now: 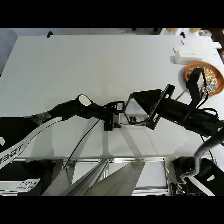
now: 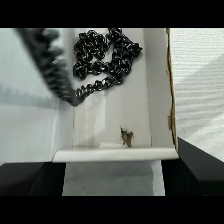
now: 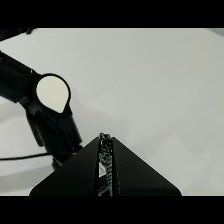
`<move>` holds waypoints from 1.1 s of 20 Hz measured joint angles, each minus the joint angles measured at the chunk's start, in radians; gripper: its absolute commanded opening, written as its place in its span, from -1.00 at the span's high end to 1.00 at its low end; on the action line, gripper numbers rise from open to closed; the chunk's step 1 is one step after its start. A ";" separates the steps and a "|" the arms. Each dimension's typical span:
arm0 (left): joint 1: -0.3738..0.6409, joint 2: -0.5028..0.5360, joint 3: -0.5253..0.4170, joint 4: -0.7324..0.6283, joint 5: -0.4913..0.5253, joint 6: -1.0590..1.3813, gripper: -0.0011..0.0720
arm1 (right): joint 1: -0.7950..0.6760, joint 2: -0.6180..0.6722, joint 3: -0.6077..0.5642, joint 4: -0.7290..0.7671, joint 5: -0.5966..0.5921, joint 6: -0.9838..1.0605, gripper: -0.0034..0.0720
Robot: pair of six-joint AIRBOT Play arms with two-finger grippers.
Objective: Fold the box and place the chain.
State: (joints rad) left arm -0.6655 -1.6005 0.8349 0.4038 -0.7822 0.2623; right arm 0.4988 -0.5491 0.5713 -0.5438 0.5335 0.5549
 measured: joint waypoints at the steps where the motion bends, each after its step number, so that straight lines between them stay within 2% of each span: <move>1: 0.000 0.000 0.000 0.000 0.000 0.000 0.22 | 0.000 -0.008 0.000 -0.005 0.029 -0.006 0.87; 5: 0.000 0.000 0.000 0.000 0.000 0.000 0.22 | 0.000 -0.068 0.000 -0.032 0.164 -0.022 0.87; 8: 0.000 0.000 0.000 0.000 0.000 0.000 0.22 | 0.000 -0.127 0.000 -0.072 0.214 -0.021 0.87; 20: 0.000 0.000 0.000 0.000 0.000 0.000 0.22 | 0.000 -0.347 -0.017 -0.138 0.235 0.052 0.86; 21: 0.000 0.000 0.000 0.000 0.000 0.000 0.22 | 0.000 -0.369 -0.017 -0.139 0.234 0.061 0.85; 22: 0.000 0.000 0.000 0.000 0.000 0.000 0.22 | 0.000 -0.387 -0.017 -0.146 0.234 0.072 0.75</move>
State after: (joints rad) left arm -0.6655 -1.6005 0.8349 0.4038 -0.7822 0.2619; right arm 0.4988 -0.9363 0.5545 -0.6903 0.7673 0.6266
